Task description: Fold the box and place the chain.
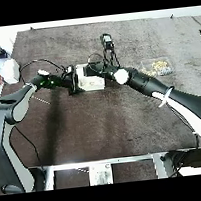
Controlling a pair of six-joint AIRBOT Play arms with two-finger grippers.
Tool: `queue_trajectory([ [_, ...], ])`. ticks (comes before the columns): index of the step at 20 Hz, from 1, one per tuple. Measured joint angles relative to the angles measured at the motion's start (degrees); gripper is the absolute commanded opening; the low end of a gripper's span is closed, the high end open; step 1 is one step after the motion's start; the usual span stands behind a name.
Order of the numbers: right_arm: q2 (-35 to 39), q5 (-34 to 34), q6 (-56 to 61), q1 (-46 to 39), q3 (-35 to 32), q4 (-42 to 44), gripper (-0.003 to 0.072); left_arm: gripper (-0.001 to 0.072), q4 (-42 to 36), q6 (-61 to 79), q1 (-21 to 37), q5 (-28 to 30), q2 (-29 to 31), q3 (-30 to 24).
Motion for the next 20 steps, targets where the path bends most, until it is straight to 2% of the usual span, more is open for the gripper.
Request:
queue_trajectory([
  [4,0.83,5.97,0.02,-4.28,-1.84,-3.63,0.0267,0.0348,-0.02,0.0,0.0,0.0,0.0,0.0],
  [9,7.93,7.52,0.9,-16.37,-12.98,-5.42,0.0284,0.0349,-0.02,0.0,0.0,0.0,0.0,0.0],
  [12,9.75,4.79,2.01,-24.5,-19.56,-5.75,0.0285,0.0349,-0.02,0.0,0.0,0.0,0.0,0.0],
  [13,9.84,3.74,2.38,-26.64,-21.09,-5.77,0.0322,0.0349,0.0,0.0,0.0,0.0,0.0,0.0],
  [14,9.73,2.78,2.47,-28.22,-22.1,-5.75,0.043,0.0349,0.0,0.0,0.0,0.0,0.0,0.0],
  [17,7.76,-0.17,3.85,-31.39,-23.89,-5.18,0.0428,0.0348,-0.02,0.0,0.0,0.0,0.0,0.0],
  [18,6.84,-1.31,4.44,-31.78,-24.15,-4.66,0.0375,0.0349,0.0,0.0,0.0,0.0,0.0,0.0],
  [20,4.7,-3.69,5.27,-32.39,-24.04,-3.19,0.0373,0.0348,-0.02,0.0,0.0,0.0,0.0,0.0],
])
